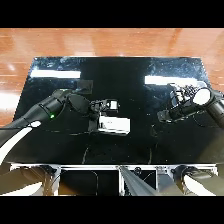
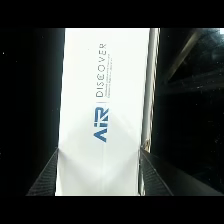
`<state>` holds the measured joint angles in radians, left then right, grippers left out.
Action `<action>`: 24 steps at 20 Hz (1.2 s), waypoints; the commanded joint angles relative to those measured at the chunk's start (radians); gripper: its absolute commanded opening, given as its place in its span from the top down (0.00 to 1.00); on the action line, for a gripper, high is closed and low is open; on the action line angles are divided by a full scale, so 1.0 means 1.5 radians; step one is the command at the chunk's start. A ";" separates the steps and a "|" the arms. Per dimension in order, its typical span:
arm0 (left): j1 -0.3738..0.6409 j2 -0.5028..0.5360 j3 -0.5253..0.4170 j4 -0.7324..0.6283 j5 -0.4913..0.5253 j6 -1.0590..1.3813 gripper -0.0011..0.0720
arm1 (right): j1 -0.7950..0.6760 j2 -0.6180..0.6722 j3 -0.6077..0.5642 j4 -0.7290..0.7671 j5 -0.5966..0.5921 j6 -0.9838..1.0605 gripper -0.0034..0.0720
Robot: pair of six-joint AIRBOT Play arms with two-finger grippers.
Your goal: Fold the box and place the chain.
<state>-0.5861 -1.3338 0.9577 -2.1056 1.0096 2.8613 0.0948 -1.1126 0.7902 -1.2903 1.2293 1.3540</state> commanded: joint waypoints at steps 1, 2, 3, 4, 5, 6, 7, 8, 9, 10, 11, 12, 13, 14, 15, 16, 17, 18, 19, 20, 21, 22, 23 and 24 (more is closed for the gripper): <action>0.000 -0.007 0.000 -0.001 0.001 0.000 0.17 | 0.000 0.000 0.000 0.000 -0.001 0.000 0.86; 0.000 -0.011 0.000 -0.001 0.001 0.000 0.17 | 0.000 0.000 0.000 0.000 0.000 0.000 0.86; 0.000 -0.015 0.000 -0.001 0.001 0.000 0.17 | 0.000 0.000 0.000 0.000 0.000 0.000 0.86; 0.000 -0.018 0.000 -0.001 0.001 0.000 0.17 | -0.001 0.000 0.000 0.000 0.000 0.000 0.86; 0.000 -0.022 0.000 -0.001 0.001 -0.001 0.17 | 0.000 0.000 0.000 0.000 -0.001 0.000 0.86; 0.000 -0.026 0.000 -0.001 0.001 -0.001 0.17 | -0.001 0.000 0.000 0.000 -0.001 0.000 0.86; 0.000 -0.031 0.000 -0.001 0.001 -0.003 0.17 | -0.001 0.000 0.000 0.000 -0.001 0.000 0.86; 0.000 -0.035 0.000 -0.002 0.000 -0.008 0.17 | -0.001 0.000 0.000 0.000 -0.001 0.000 0.86; 0.000 -0.037 0.000 -0.002 0.000 -0.012 0.18 | -0.001 0.000 0.000 0.000 -0.001 0.000 0.86; 0.000 -0.037 0.000 -0.001 0.000 -0.018 0.26 | -0.001 0.000 0.000 0.000 -0.002 0.000 0.86; 0.001 -0.036 0.001 -0.001 0.001 -0.022 0.49 | -0.001 0.000 0.000 -0.001 -0.003 0.000 0.86; 0.000 -0.036 0.001 -0.001 0.002 -0.024 0.63 | -0.001 0.000 0.000 -0.001 -0.005 0.000 0.86; 0.000 -0.036 0.001 -0.001 0.003 -0.029 0.83 | -0.001 0.000 0.000 -0.001 -0.006 0.000 0.86; 0.000 -0.036 0.003 -0.001 0.008 -0.030 0.96 | -0.001 0.000 0.000 -0.001 -0.007 0.000 0.86; 0.001 -0.035 0.006 -0.001 0.009 -0.045 0.96 | -0.001 0.000 0.000 -0.001 -0.007 0.000 0.86; 0.001 -0.035 0.011 0.000 0.009 -0.056 0.96 | -0.001 0.000 0.000 -0.001 -0.007 0.000 0.86; 0.002 -0.032 0.018 0.002 0.009 -0.071 0.96 | -0.001 0.000 0.000 -0.001 -0.007 0.000 0.86; 0.006 -0.028 0.025 0.002 0.008 -0.088 0.96 | -0.001 0.000 0.000 -0.001 -0.007 0.000 0.86; 0.017 -0.024 0.034 0.003 0.008 -0.111 0.96 | -0.001 0.000 0.000 -0.001 -0.007 0.000 0.86; 0.032 -0.020 0.042 0.004 0.008 -0.132 0.96 | -0.001 0.000 0.000 -0.001 -0.007 0.000 0.86; 0.055 -0.018 0.050 0.006 0.008 -0.152 0.96 | -0.001 0.000 0.000 -0.002 -0.007 0.000 0.86; 0.080 -0.018 0.057 0.011 0.010 -0.174 0.96 | -0.001 0.000 0.000 -0.002 -0.007 0.000 0.86; 0.111 -0.018 0.064 0.018 0.010 -0.192 0.96 | -0.001 0.000 0.000 -0.003 -0.007 0.000 0.86; 0.143 -0.018 0.070 0.024 0.010 -0.206 0.96 | -0.001 0.000 0.000 -0.003 -0.008 -0.001 0.86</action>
